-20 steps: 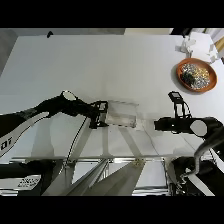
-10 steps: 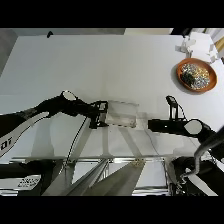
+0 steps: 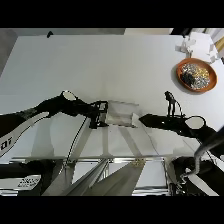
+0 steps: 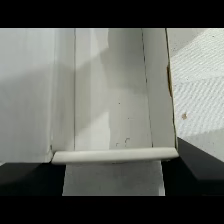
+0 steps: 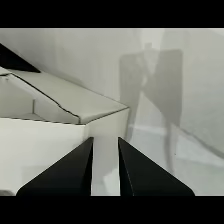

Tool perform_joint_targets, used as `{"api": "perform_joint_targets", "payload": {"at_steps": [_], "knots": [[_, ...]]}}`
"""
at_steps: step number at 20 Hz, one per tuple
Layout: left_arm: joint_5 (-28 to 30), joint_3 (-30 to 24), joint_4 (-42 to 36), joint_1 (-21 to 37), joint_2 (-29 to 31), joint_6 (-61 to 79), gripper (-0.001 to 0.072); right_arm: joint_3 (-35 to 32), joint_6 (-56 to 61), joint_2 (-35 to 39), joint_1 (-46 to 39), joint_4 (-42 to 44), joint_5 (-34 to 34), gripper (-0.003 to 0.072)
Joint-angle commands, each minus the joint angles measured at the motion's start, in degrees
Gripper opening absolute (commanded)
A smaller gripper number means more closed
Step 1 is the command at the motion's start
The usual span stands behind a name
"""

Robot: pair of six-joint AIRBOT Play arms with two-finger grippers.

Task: Fold the box and place the chain.

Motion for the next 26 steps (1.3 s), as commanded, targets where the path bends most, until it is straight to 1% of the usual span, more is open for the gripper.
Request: {"api": "perform_joint_targets", "payload": {"at_steps": [1, 2, 3, 4, 8, 10, 11, 14, 18, 20, 23, 24, 26], "knots": [[0.00, 0.04, 0.00, 0.04, -0.02, 0.00, 0.0273, 1.73, -1.46, -0.04, 0.02, 1.99, 2.25, 0.0206], [0.02, 0.04, 0.00, 0.04, -0.02, 0.00, 0.0273, 1.84, -1.46, -0.04, 0.02, 1.97, 2.99, 0.0208], [0.02, 0.04, 0.00, 0.04, -0.02, 0.00, 0.0273, 1.84, -1.46, -0.07, 0.02, 1.88, 3.74, 0.0244], [0.02, 0.04, 0.00, 0.04, -0.02, 0.00, 0.0273, 1.84, -1.44, -0.07, 0.02, 1.73, 4.37, 0.0262], [0.00, 0.04, 0.00, 0.04, -0.02, 0.00, 0.0273, 1.84, -0.70, -1.09, 0.02, 0.72, 4.68, 0.0267], [0.02, 0.04, 0.00, 0.04, -0.02, 0.00, 0.0273, 1.90, 1.05, -1.90, 0.04, 0.66, 4.70, 0.0318], [0.02, 0.04, 0.00, 0.04, -0.02, 0.00, 0.0273, 2.12, 1.97, -1.88, 0.37, 0.11, 4.42, 0.0323], [0.00, 0.04, 0.00, 0.04, -0.02, 0.00, 0.0273, 5.18, 8.66, -1.90, 4.00, -7.30, 3.74, 0.0323], [0.00, 0.04, 0.00, 0.04, -0.02, 0.00, 0.0273, 10.51, 24.92, -2.80, 9.03, -21.16, 3.43, 0.0323], [0.00, 0.04, 0.00, 0.04, -0.02, 0.00, 0.0273, 12.96, 31.63, -5.81, 11.56, -26.86, 5.55, 0.0324], [0.02, 0.04, 0.00, 0.04, -0.02, 0.00, 0.0273, 16.92, 41.86, -12.61, 16.81, -34.53, 8.48, 0.0363], [0.02, 0.04, 0.00, 0.04, -0.02, 0.00, 0.0273, 18.10, 44.87, -14.27, 18.23, -36.20, 9.03, 0.0414], [0.02, 0.04, 0.00, 0.04, -0.02, 0.00, 0.0273, 20.09, 49.35, -15.89, 20.26, -37.86, 8.98, 0.0416]]}}
